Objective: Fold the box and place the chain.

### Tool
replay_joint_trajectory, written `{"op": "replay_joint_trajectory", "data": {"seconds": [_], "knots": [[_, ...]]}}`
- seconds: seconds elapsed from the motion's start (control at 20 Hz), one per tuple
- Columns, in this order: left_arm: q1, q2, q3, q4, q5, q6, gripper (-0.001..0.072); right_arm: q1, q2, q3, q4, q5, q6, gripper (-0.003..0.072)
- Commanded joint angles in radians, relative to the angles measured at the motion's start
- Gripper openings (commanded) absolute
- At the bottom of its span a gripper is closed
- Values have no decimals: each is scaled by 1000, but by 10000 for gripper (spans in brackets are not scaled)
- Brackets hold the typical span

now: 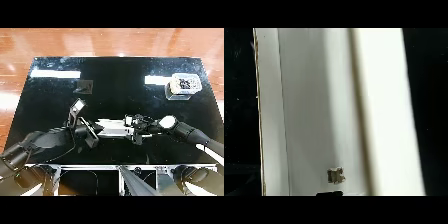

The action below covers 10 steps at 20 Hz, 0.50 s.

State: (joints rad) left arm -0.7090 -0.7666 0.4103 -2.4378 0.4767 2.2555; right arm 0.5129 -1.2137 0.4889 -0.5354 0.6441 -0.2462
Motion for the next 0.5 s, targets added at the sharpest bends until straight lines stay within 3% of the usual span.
{"op": "replay_joint_trajectory", "data": {"seconds": [0.0,0.25,0.45], "knots": [[-86,-61,0,-6,-200,-1,20,0,0,1,0,0,0,617],[-99,-84,0,-5,-358,-14,19,0,0,1,0,0,0,617],[-99,-129,0,13,-411,-15,19,0,0,1,0,0,0,617]]}}
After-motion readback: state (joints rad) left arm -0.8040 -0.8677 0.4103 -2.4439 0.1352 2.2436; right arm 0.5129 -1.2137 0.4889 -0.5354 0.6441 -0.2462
